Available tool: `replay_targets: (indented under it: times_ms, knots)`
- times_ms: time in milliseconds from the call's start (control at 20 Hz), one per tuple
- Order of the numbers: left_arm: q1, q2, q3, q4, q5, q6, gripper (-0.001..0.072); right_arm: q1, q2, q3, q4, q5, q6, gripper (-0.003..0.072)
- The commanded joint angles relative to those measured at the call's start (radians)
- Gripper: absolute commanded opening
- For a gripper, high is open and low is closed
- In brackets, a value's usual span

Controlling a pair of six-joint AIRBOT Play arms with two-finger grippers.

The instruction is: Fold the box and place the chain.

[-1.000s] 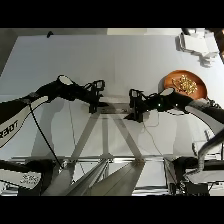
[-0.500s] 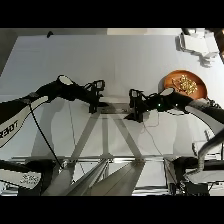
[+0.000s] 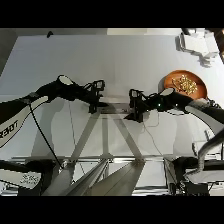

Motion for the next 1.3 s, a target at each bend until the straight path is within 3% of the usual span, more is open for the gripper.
replay_targets:
  times_ms: [0, 150, 200, 300, 550, 800, 950, 1000, 1050, 1100, 1150, 1250]
  knots:
    - [0.000, -0.001, -0.001, 0.000, -0.003, 0.000, 0.0014, 0.000, 0.000, 0.001, 0.000, 0.000, 0.000, 0.0499]
    - [0.000, 0.000, -0.001, -0.011, -0.003, 0.000, 0.0028, 0.000, 0.000, 0.001, 0.000, 0.000, 0.000, 0.0499]
    - [0.000, 0.000, -0.001, -0.015, -0.003, 0.000, 0.0112, 0.000, 0.000, 0.001, 0.000, 0.000, 0.000, 0.0499]
    - [0.000, 0.001, -0.001, -0.015, 0.002, 0.000, 0.0400, 0.000, 0.000, 0.001, 0.000, 0.000, 0.000, 0.0499]
    - [0.016, 0.059, -0.001, -0.003, 0.003, -0.005, 0.0423, 0.000, 0.000, 0.001, 0.000, 0.000, 0.000, 0.0499]
    - [0.086, 0.185, -0.001, 0.131, -0.035, -0.153, 0.0423, 0.000, 0.000, 0.001, 0.000, 0.000, 0.000, 0.0499]
    - [0.149, 0.251, -0.001, 0.195, -0.097, -0.203, 0.0410, 0.000, 0.000, 0.001, 0.000, 0.000, 0.000, 0.0499]
    - [0.163, 0.266, -0.001, 0.211, -0.123, -0.239, 0.0303, 0.000, 0.000, 0.001, 0.000, 0.000, 0.000, 0.0499]
    - [0.171, 0.275, -0.001, 0.213, -0.158, -0.271, 0.0136, 0.000, 0.000, 0.001, 0.000, 0.000, 0.000, 0.0499]
    - [0.171, 0.276, -0.001, 0.208, -0.204, -0.289, 0.0058, 0.000, 0.000, 0.001, 0.000, 0.000, 0.000, 0.0499]
    - [0.168, 0.274, -0.001, 0.202, -0.254, -0.305, 0.0008, 0.000, 0.000, 0.001, 0.000, 0.000, 0.000, 0.0499]
    - [0.153, 0.269, -0.001, 0.201, -0.332, -0.315, 0.0008, 0.000, 0.000, 0.001, 0.000, 0.000, 0.000, 0.0499]
